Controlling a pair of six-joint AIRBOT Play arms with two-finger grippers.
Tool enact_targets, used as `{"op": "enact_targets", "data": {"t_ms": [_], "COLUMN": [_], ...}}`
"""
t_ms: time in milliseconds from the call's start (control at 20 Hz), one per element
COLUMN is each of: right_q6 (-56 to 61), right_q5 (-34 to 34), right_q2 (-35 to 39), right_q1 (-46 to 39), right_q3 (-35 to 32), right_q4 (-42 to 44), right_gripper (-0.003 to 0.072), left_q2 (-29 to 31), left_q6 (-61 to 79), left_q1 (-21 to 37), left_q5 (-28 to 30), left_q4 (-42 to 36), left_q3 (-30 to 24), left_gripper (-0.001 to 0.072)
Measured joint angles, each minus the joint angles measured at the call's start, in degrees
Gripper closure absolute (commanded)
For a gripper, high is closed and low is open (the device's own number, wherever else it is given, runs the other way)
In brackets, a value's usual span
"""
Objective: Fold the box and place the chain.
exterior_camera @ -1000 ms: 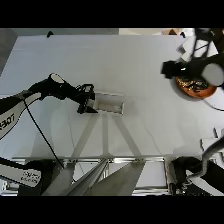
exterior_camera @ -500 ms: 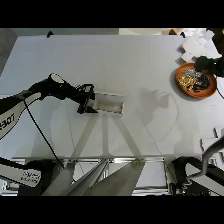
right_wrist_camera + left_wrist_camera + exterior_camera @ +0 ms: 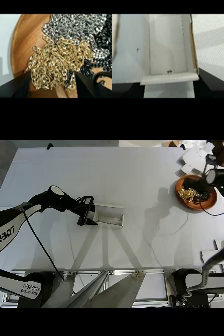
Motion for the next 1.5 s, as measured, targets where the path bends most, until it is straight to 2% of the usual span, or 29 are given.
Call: {"op": "enact_targets", "data": {"t_ms": [200, 450, 500, 550, 650, 750, 850, 1100, 1500], "right_q6": [0.3, 2.4, 2.6, 2.8, 3.0, 2.9, 2.9, 2.7, -4.6], "right_q5": [0.5, 0.6, 0.9, 0.7, 1.1, 1.9, 3.5, 7.6, 10.5], "right_q2": [-5.7, -9.4, -9.7, -10.0, -10.3, -10.4, -10.3, -7.7, 2.3], "right_q1": [-0.1, -0.1, -0.1, -0.1, -0.1, -0.1, -0.1, -0.1, -0.1], "right_q3": [3.0, 4.1, 4.2, 4.2, 4.3, 4.3, 4.3, 4.1, 4.2], "right_q4": [0.2, 0.2, 0.4, 0.7, 0.9, 0.7, 0.5, 0.6, 0.3], "right_gripper": [0.0081, 0.0195, 0.0325, 0.0409, 0.0508, 0.0648, 0.0676, 0.0678, 0.0679], "left_q2": [0.0, 0.0, 0.0, 0.0, 0.0, 0.0, 0.0, 0.0, 0.0], "left_q6": [0.0, 0.0, 0.0, 0.0, 0.0, 0.0, 0.0, 0.0, 0.0], "left_q1": [0.0, 0.0, 0.0, 0.0, 0.0, 0.0, 0.0, 0.0, 0.0], "left_q5": [0.0, 0.0, 0.0, 0.0, 0.0, 0.0, 0.0, 0.0, 0.0], "left_q4": [0.0, 0.0, 0.0, 0.0, 0.0, 0.0, 0.0, 0.0, 0.0], "left_q3": [0.0, 0.0, 0.0, 0.0, 0.0, 0.0, 0.0, 0.0, 0.0], "left_gripper": [0.0501, 0.0501, 0.0501, 0.0501, 0.0501, 0.0501, 0.0501, 0.0501, 0.0501]}}
